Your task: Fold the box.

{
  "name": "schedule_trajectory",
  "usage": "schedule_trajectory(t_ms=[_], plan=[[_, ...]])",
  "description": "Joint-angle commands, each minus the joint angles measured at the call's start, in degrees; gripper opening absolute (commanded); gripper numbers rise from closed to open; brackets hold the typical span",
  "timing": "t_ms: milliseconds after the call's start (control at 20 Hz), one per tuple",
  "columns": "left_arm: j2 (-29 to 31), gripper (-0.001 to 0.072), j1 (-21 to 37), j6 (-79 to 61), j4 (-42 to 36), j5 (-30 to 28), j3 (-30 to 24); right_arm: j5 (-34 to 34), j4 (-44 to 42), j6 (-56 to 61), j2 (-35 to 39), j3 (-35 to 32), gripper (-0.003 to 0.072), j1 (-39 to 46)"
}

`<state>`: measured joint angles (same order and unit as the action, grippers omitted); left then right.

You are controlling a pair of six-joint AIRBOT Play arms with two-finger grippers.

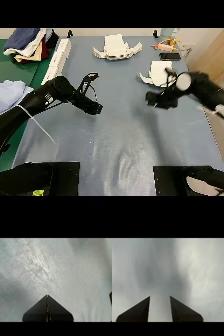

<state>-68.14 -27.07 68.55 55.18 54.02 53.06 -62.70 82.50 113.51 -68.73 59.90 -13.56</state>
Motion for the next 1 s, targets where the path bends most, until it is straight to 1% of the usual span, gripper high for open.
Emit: schedule_trajectory(t_ms=[0,100,200,300,450,650,900,950], plan=[[0.02,0.0015,-0.07,0.02,-0.35,-1.79,-0.02,-2.86,0.61,-9.75,-7.52,16.41,0.0387,18.95],[0.02,0.0015,-0.07,0.02,-0.35,-2.25,-0.02,-2.75,-2.99,-15.82,-15.17,27.32,0.0387,30.42],[0.02,0.0015,-0.07,0.02,-0.33,-3.28,-0.02,-2.8,-8.33,-20.13,-23.34,36.54,0.0386,38.58],[0.02,0.0015,-0.07,0.04,-0.35,-4.04,-0.02,-2.36,-14.67,-23.56,-29.68,41.38,0.0386,43.69],[0.0,0.0015,-0.07,0.04,-0.33,-5.11,-0.02,-1.29,-19.71,-28.3,-36.5,44.5,0.0387,46.66],[0.02,0.0015,-0.04,0.04,-0.33,-5.64,-0.02,-5.84,-25.46,-32.57,-44.57,49.11,0.0386,46.31],[0.02,0.0015,-0.07,0.09,-0.33,-5.42,-0.02,-8.46,-28.33,-34.07,-48.24,51.1,0.0376,45.0],[0.02,0.0015,-0.07,0.09,-0.33,-5.44,-0.02,-8.94,-28.37,-34.1,-48.46,51.1,0.0337,44.85]])
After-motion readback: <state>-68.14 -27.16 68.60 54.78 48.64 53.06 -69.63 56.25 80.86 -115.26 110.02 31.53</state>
